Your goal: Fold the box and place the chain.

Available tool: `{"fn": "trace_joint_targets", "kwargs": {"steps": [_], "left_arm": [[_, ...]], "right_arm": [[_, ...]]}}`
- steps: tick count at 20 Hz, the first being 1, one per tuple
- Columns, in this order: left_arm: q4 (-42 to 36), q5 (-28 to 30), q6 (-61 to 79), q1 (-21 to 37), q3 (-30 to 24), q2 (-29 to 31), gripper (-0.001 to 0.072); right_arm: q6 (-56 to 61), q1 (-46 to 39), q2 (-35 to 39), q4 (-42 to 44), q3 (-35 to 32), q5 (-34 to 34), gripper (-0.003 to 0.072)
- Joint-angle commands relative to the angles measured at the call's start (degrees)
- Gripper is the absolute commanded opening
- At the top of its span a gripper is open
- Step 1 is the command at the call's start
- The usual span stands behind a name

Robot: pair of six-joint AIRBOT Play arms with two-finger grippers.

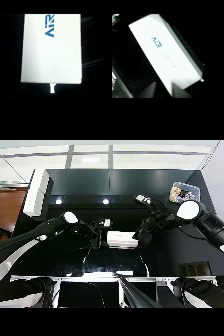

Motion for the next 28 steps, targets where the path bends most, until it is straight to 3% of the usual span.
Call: {"fn": "trace_joint_targets", "kwargs": {"steps": [1,4,6,8,15,28], "left_arm": [[0.00,0.04,0.04,-0.04,0.00,0.00,0.0353],[0.02,0.07,0.04,-0.04,0.00,0.00,0.0353],[0.02,0.07,0.04,-0.04,0.00,-0.02,0.0353],[0.00,0.07,0.04,-0.04,0.00,-0.02,0.0353],[0.02,0.04,0.04,-0.04,0.00,0.00,0.0353],[0.02,0.09,0.04,-0.04,0.00,-0.02,0.0354]], "right_arm": [[9.94,-2.86,0.61,4.59,-4.57,0.96,0.0014],[9.86,-2.93,0.26,20.04,-9.27,-7.13,0.0016],[9.75,-2.84,-1.68,29.75,-9.88,-7.63,0.0016],[9.81,-2.10,-3.96,33.14,-9.88,-8.26,0.0016],[10.01,-2.12,-10.14,30.14,-11.10,-8.74,0.0016],[9.99,-2.12,-12.66,26.56,-11.10,-10.91,0.0016]]}}
